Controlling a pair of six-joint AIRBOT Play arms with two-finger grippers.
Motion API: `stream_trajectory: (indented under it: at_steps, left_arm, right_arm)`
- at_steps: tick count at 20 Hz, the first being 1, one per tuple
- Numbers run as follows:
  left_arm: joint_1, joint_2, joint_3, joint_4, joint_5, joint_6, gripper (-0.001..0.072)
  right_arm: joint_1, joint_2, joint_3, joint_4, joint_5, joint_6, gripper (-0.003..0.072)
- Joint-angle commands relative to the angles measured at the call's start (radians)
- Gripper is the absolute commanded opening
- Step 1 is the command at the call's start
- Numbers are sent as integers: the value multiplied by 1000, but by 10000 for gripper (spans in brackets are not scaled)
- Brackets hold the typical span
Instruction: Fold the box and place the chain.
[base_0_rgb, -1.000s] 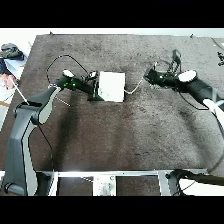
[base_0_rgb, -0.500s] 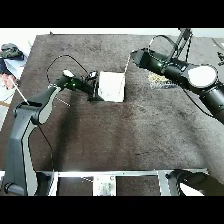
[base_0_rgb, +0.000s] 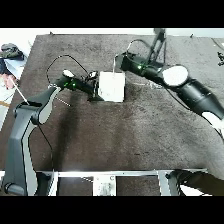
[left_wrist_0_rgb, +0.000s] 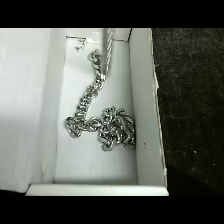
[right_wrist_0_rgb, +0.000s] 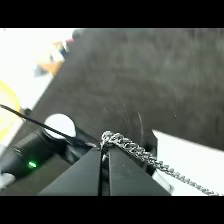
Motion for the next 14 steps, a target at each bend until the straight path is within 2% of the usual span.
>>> stream_trajectory:
  at_steps: [1, 3, 5, 6, 7, 8, 9, 11, 14]
  left_arm:
    - [1, 0, 0, 0, 0, 0, 457]
    - [1, 0, 0, 0, 0, 0, 457]
    - [1, 0, 0, 1, 0, 0, 456]
    - [1, 0, 0, 0, 0, 0, 457]
    - [1, 0, 0, 0, 0, 0, 456]
    - [1, 0, 0, 0, 0, 0, 456]
    - [1, 0, 0, 0, 0, 0, 457]
    - [1, 0, 0, 0, 0, 0, 456]
    - [1, 0, 0, 0, 0, 0, 456]
  right_arm:
    - [16, -119, 5, -3, 74, 36, 12]
    - [16, -190, 5, -5, 135, 49, 13]
    - [8, -242, 5, -42, 139, 50, 14]
    - [-8, -251, 4, -61, 140, 59, 128]
    - [-31, -251, 3, -71, 153, 64, 335]
    - [-60, -244, 2, -84, 180, 64, 328]
    - [-92, -236, 2, -94, 215, 64, 283]
    - [-168, -214, -7, -125, 287, 65, 284]
    - [-303, -162, -103, -178, 278, 100, 285]
